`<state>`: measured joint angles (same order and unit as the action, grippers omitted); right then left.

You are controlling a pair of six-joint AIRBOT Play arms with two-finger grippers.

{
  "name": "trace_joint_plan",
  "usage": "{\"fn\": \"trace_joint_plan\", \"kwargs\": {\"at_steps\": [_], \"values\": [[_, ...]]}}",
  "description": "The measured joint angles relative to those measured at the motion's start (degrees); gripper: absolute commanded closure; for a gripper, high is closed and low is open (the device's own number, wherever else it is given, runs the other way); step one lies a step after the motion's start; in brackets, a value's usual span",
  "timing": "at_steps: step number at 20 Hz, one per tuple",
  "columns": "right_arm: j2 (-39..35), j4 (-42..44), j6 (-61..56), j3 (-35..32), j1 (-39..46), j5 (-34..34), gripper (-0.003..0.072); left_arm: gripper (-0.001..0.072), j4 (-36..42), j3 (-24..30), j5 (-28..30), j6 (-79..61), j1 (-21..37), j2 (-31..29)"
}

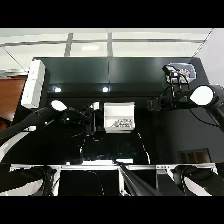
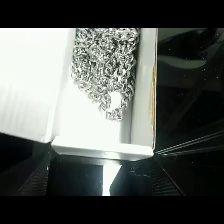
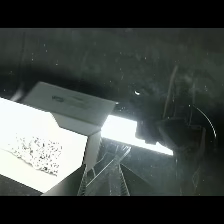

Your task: Fold the box and place the chain.

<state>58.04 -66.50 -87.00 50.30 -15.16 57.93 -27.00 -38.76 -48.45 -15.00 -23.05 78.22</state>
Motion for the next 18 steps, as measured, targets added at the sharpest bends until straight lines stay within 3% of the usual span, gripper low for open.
{"fn": "trace_joint_plan", "kwargs": {"at_steps": [4, 5, 6, 7, 8, 9, 14, 16, 18], "values": [[0.0, 0.04, -0.02, -0.02, 0.0, -0.44, 0.0459, 0.0003, -1.6, -1.86, 1.42, -0.02, -2.05, 1.49], [0.04, 0.09, -0.02, 0.0, 0.0, -0.7, 0.0459, 0.0031, -1.81, -2.38, 1.57, 0.09, -2.36, 1.88], [0.13, 0.17, -0.02, 0.0, 0.0, -1.14, 0.0459, 0.0123, -2.01, -2.89, 1.7, 0.2, -2.56, 2.25], [0.37, 0.52, -0.02, -0.02, 0.0, -2.03, 0.0342, 0.0197, -2.14, -3.26, 1.81, 0.33, -2.73, 2.49], [0.79, 1.16, -0.04, -0.02, 0.0, -3.26, 0.0025, 0.0212, -2.19, -3.52, 1.79, 0.35, -2.84, 2.71], [1.46, 2.25, -0.02, 0.0, -0.11, -5.2, -0.001, 0.0212, -2.23, -3.67, 1.77, 0.37, -2.93, 2.84], [8.46, 12.74, 6.43, 0.0, -2.91, -16.85, -0.0008, 0.0211, -2.45, -4.07, 1.81, 0.37, -3.17, 3.15], [10.93, 16.94, 13.51, 0.07, -4.04, -17.38, -0.0008, 0.0212, -2.51, -4.11, 1.81, 0.39, -3.21, 3.17], [11.63, 19.58, 23.63, 1.14, -4.44, -13.38, -0.0008, 0.0212, -2.51, -4.11, 1.84, 0.39, -3.21, 3.17]]}}
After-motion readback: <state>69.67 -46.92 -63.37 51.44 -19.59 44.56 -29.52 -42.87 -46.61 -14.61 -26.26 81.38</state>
